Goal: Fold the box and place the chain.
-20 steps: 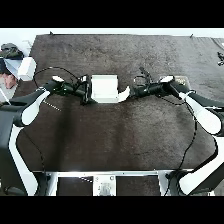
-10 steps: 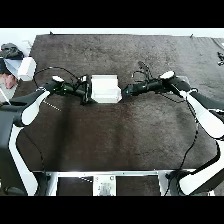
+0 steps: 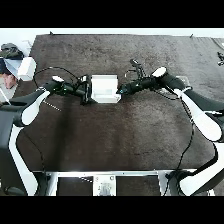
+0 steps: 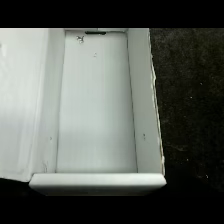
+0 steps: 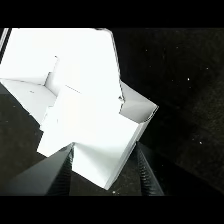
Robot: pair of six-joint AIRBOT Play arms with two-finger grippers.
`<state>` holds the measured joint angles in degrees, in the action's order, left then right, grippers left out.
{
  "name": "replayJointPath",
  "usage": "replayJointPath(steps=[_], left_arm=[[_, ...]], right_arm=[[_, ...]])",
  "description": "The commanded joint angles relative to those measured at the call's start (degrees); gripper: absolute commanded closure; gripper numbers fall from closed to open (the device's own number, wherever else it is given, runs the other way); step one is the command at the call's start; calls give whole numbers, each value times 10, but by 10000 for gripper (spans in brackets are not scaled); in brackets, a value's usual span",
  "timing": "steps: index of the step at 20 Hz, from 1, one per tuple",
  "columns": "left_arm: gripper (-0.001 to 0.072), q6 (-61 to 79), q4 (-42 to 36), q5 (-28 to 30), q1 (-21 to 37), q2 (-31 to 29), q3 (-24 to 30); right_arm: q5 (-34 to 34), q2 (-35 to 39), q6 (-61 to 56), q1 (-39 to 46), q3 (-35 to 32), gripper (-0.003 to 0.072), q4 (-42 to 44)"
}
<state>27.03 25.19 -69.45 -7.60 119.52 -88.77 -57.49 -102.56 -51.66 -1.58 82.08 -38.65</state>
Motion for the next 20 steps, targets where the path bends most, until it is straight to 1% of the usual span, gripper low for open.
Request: replayJointPath(steps=[1,3,5,7,11,13,15,16,20], left_arm=[[353,0,0,0,0,0,0],[353,0,0,0,0,0,0],[353,0,0,0,0,0,0],[353,0,0,0,0,0,0],[353,0,0,0,0,0,0],[353,0,0,0,0,0,0],[353,0,0,0,0,0,0],[353,0,0,0,0,0,0],[353,0,0,0,0,0,0]], right_arm=[[6,0,-47,-22,17,228,-36],[2,-8,-82,-29,27,228,-63],[-7,-18,-86,-33,41,227,-51],[-3,-19,-87,-42,50,228,-58],[10,-20,-121,-57,54,229,-119],[10,-28,-131,-58,56,229,-131],[2,-47,-151,-60,76,229,-148],[-5,-57,-164,-63,92,228,-166],[-38,-74,-241,-84,144,228,-297]])
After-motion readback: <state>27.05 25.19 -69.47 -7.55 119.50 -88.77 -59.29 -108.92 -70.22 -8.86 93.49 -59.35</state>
